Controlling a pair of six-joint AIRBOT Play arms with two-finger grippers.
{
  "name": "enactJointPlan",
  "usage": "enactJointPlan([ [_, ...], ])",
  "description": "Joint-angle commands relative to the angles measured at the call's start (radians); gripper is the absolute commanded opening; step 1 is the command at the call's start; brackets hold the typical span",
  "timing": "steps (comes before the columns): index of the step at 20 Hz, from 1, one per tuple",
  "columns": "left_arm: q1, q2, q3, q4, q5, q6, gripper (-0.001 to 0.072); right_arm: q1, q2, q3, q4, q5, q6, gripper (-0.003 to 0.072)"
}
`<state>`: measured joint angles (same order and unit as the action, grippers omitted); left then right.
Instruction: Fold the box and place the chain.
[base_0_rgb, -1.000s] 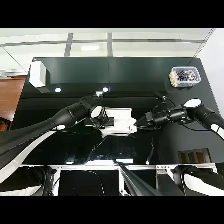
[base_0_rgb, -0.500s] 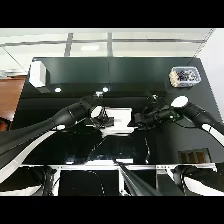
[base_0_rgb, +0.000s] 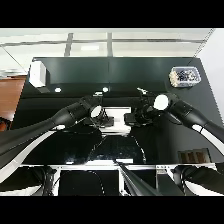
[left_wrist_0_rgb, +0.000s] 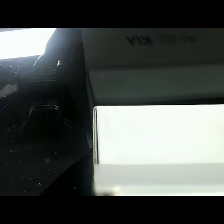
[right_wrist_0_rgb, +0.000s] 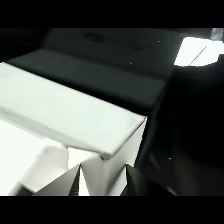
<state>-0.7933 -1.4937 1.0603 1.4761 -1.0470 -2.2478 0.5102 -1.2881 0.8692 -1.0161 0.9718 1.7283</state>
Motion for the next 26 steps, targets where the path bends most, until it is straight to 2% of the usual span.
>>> enactJointPlan([
  [1, 0.000, 0.000, 0.000, 0.000, 0.000, 0.000, 0.0029, 0.085, -0.002, 0.034, -0.228, 0.006, 0.216, 0.0313],
  [7, 0.000, 0.000, 0.000, 0.000, 0.000, 0.000, 0.0029, 0.185, -0.072, 0.113, -0.400, 0.127, 0.369, 0.0313],
  [15, 0.000, 0.000, 0.000, 0.000, 0.000, 0.000, 0.0029, 0.209, -0.140, 0.128, -0.405, 0.127, 0.476, 0.0311],
  [17, 0.000, 0.000, 0.000, 0.000, 0.000, 0.000, 0.0029, 0.209, -0.140, 0.128, -0.410, 0.131, 0.488, 0.0241],
  [18, 0.000, 0.000, 0.000, 0.000, 0.000, 0.000, 0.0029, 0.209, -0.140, 0.128, -0.410, 0.131, 0.498, 0.0241],
  [19, 0.000, 0.000, 0.000, 0.000, -0.001, 0.000, 0.0029, 0.209, -0.140, 0.128, -0.409, 0.130, 0.506, 0.0179],
  [20, 0.000, 0.000, 0.000, 0.000, -0.003, 0.000, 0.0029, 0.209, -0.140, 0.128, -0.401, 0.126, 0.506, 0.0009],
  [26, 0.000, 0.000, 0.000, 0.000, -0.002, 0.000, 0.0029, 0.209, -0.140, 0.128, -0.391, 0.117, 0.537, 0.0014],
])
